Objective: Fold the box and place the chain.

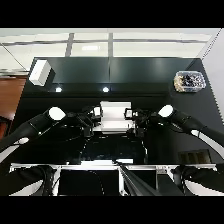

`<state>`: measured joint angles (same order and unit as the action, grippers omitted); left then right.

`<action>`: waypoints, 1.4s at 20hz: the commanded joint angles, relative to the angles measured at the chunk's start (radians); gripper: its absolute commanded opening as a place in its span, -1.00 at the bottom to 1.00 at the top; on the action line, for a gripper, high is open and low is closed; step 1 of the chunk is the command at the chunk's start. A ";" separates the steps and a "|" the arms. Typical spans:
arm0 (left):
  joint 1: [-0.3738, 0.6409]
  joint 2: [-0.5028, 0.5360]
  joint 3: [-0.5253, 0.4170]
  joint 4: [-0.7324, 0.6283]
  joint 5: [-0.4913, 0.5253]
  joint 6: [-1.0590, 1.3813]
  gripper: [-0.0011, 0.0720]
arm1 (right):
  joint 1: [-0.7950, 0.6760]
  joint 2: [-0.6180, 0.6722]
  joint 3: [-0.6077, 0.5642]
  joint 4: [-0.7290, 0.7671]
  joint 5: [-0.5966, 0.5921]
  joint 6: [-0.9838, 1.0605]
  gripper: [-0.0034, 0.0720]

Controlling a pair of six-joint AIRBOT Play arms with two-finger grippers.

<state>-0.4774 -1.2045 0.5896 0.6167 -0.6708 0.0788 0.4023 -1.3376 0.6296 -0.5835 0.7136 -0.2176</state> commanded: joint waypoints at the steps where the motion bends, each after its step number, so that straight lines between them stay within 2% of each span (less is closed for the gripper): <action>1: -0.002 -0.037 -0.001 -0.143 -0.040 0.005 -0.58 | 0.000 0.000 0.001 0.000 0.000 0.000 -0.33; 3: -0.002 -0.062 -0.001 -0.189 -0.038 0.053 -0.58 | 0.000 0.000 0.001 0.000 0.000 0.000 -0.33; 7: -0.002 -0.066 -0.001 -0.187 -0.013 0.053 -0.59 | 0.000 0.000 0.001 0.000 0.000 0.000 -0.33; 9: -0.008 -0.066 -0.001 -0.185 -0.008 0.053 -0.09 | 0.000 0.000 0.001 0.000 0.000 0.000 -0.33; 10: -0.009 -0.066 -0.001 -0.178 -0.010 0.053 -0.13 | 0.000 0.000 0.001 0.000 0.000 0.000 -0.32; 11: -0.009 -0.065 0.000 -0.147 -0.010 0.053 -0.51 | 0.000 0.000 0.001 0.000 0.000 0.000 -0.33; 12: -0.014 -0.065 -0.001 -0.116 -0.008 0.052 -0.68 | 0.000 0.000 0.001 0.000 0.000 0.000 -0.32; 13: -0.016 -0.065 -0.001 -0.109 -0.002 0.048 -0.38 | 0.000 0.000 0.001 0.000 0.000 0.000 -0.33; 14: -0.019 -0.065 0.000 -0.112 0.005 0.048 0.15 | 0.000 0.000 0.001 0.000 0.000 0.000 -0.32; 15: -0.021 -0.065 0.000 -0.111 0.012 0.048 0.25 | 0.000 0.000 0.001 0.000 0.000 0.000 -0.32; 16: -0.021 -0.064 0.000 -0.108 0.013 0.048 -0.09 | 0.000 0.000 0.001 0.000 0.000 0.000 -0.32; 17: -0.021 -0.061 0.000 -0.108 0.012 0.046 -0.26 | 0.000 0.000 0.001 0.000 0.000 0.000 -0.33; 18: -0.019 -0.054 0.000 -0.107 0.013 0.042 -0.32 | 0.000 0.000 0.001 0.000 0.000 0.000 -0.33; 19: -0.008 -0.033 0.000 -0.096 0.013 0.009 -0.86 | 0.000 0.000 0.001 0.000 0.001 0.000 -0.33; 22: 0.093 0.084 0.000 0.005 0.008 -0.202 -0.90 | 0.000 0.000 0.001 0.000 0.000 0.000 -0.32; 25: 0.266 0.220 -0.002 0.232 -0.003 -0.482 -0.90 | 0.000 0.000 0.001 0.000 0.000 0.000 -0.33; 27: 0.372 0.251 -0.002 0.325 -0.049 -0.638 -0.90 | 0.000 0.000 0.001 0.001 0.001 0.000 -0.33; 28: 0.423 0.245 -0.008 0.335 -0.065 -0.817 -0.90 | 0.000 0.000 0.001 0.003 0.000 0.000 -0.33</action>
<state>-0.1883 -1.0077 0.5861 0.8104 -0.6971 -0.3874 0.4023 -1.3380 0.6296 -0.5827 0.7132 -0.2165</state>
